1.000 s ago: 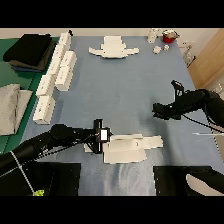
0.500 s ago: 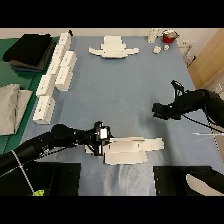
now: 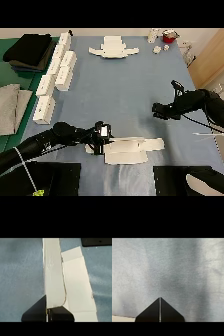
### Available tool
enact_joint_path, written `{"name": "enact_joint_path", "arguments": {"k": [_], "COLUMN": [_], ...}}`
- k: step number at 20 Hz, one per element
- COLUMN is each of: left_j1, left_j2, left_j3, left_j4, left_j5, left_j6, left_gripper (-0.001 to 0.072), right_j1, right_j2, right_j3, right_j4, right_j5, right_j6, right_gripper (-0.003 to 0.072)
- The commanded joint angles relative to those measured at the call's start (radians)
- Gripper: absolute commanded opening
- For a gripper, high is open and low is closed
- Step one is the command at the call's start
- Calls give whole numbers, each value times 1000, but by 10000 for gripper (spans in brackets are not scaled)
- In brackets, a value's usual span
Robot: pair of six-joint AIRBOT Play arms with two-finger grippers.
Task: Fold the box.
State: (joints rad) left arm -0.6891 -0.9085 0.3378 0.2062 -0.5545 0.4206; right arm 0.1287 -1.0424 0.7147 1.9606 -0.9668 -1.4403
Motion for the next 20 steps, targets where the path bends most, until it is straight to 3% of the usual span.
{"name": "enact_joint_path", "arguments": {"k": [1,5,12,20], "left_j1": [75,107,107,107], "left_j2": [-5,-59,-65,-65], "left_j3": [23,26,30,75], "left_j4": [13,26,31,139], "left_j5": [-121,-199,-200,-208], "left_j6": [-19,-18,-19,-99], "left_gripper": [12,12,13,13], "right_j1": [0,0,18,23], "right_j2": [1,1,1,1], "right_j3": [0,0,1,1], "right_j4": [0,1,8,8], "right_j5": [2,4,-4,-11], "right_j6": [0,0,0,0], "right_gripper": [6,6,6,6]}}
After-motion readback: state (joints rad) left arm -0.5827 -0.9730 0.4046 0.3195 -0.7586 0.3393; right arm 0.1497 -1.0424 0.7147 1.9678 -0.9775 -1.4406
